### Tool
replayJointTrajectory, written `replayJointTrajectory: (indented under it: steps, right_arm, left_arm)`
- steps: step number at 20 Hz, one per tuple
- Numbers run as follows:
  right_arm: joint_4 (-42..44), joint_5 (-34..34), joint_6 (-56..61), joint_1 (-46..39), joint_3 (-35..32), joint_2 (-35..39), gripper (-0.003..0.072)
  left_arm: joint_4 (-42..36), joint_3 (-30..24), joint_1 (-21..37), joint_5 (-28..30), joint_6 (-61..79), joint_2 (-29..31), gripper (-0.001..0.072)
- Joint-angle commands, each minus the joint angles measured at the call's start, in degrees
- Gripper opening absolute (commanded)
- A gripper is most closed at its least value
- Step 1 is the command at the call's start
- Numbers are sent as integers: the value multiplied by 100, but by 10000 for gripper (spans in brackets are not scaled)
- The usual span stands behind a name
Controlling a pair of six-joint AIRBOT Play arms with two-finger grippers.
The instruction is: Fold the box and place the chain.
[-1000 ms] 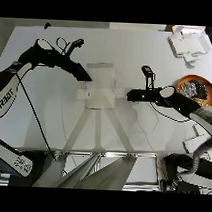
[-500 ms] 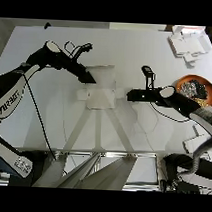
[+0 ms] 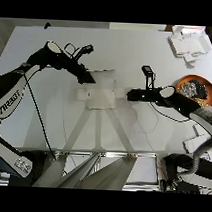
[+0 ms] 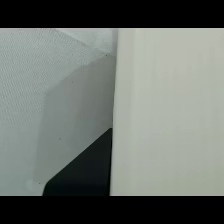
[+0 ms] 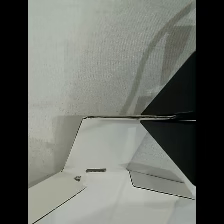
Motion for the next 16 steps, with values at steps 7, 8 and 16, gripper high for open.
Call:
replayJointTrajectory:
  steps: [7,8,16]
  right_arm:
    - [-2,9,2,7,-2,2,12]
    - [0,9,2,7,-2,2,12]
    - [2,-4,2,7,-2,2,15]
  left_arm:
    - [-24,2,-2,13,107,0,10]
    - [-24,2,-2,13,107,0,10]
    - [-31,2,-2,13,105,0,12]
